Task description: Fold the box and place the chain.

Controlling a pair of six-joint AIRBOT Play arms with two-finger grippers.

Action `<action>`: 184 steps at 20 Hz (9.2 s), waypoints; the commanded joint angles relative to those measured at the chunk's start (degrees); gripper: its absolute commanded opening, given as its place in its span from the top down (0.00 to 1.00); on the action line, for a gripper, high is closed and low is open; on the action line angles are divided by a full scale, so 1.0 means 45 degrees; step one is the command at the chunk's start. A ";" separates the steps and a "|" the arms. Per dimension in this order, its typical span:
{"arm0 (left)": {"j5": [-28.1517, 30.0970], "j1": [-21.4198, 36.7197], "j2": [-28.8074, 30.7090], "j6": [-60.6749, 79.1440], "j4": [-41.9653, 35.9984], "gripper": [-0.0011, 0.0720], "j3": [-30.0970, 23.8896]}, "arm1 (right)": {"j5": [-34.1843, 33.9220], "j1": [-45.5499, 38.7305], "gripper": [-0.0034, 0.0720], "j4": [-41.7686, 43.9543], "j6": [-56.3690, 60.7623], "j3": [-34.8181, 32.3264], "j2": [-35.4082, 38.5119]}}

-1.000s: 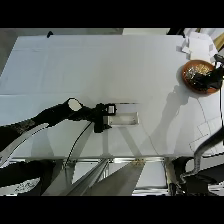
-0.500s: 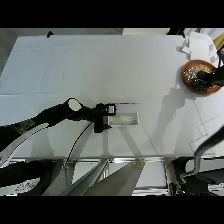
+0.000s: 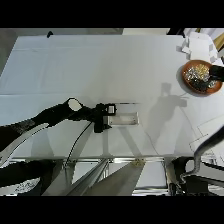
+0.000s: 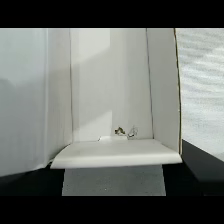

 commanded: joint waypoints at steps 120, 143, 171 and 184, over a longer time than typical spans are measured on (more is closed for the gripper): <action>0.0005 0.0000 0.0000 0.0005 0.0005 0.80 0.0005 | -0.2866 0.6552 0.93 -0.1122 0.2866 -0.5935 0.0967; 0.0000 -0.0005 0.0000 0.0005 0.0005 0.80 0.0005 | -0.4643 1.5523 0.93 0.1331 0.4886 -0.5950 0.7402; 0.0005 0.0000 0.0000 0.0005 0.0005 0.80 0.0005 | -0.7912 1.5577 0.93 0.0947 0.5353 -0.7854 0.3745; 0.0000 0.0000 0.0000 0.0005 0.0005 0.80 0.0005 | -0.5877 1.4508 0.59 0.0772 0.5455 -0.7839 0.5425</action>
